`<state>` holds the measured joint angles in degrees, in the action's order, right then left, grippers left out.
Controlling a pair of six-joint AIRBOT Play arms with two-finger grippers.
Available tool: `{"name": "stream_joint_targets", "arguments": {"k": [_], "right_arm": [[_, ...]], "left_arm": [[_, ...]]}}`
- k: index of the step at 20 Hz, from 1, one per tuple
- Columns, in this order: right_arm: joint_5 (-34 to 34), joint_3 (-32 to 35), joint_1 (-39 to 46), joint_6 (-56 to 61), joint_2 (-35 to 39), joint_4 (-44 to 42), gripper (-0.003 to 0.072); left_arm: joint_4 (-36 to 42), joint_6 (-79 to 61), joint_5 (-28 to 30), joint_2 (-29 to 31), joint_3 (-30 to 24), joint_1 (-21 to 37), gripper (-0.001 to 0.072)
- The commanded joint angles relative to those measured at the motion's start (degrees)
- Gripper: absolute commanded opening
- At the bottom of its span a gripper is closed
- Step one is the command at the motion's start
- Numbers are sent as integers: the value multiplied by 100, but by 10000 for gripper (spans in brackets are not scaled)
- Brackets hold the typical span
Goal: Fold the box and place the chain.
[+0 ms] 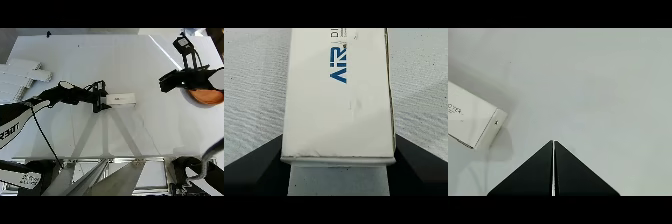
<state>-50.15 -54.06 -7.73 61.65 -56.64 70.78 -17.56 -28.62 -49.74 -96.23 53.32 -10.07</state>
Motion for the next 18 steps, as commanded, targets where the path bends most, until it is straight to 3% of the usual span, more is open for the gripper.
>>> {"name": "stream_joint_targets", "arguments": {"k": [1, 13, 16, 17, 18], "right_arm": [[55, -4, 0, 170, 50, 205, 10], [55, -4, 0, 170, 50, 205, 10], [55, -4, 0, 170, 50, 205, 10], [55, -4, 0, 170, 50, 205, 10], [55, -4, 0, 170, 50, 205, 10]], "left_arm": [[-2, 0, 0, 2, 2, 0, 394], [-2, 0, -17, 2, 2, -4, 381], [2, 17, -22, 2, 2, 0, 52], [0, 17, -39, 2, 2, 0, 11], [0, 17, -83, 11, 2, 0, 13]]}}
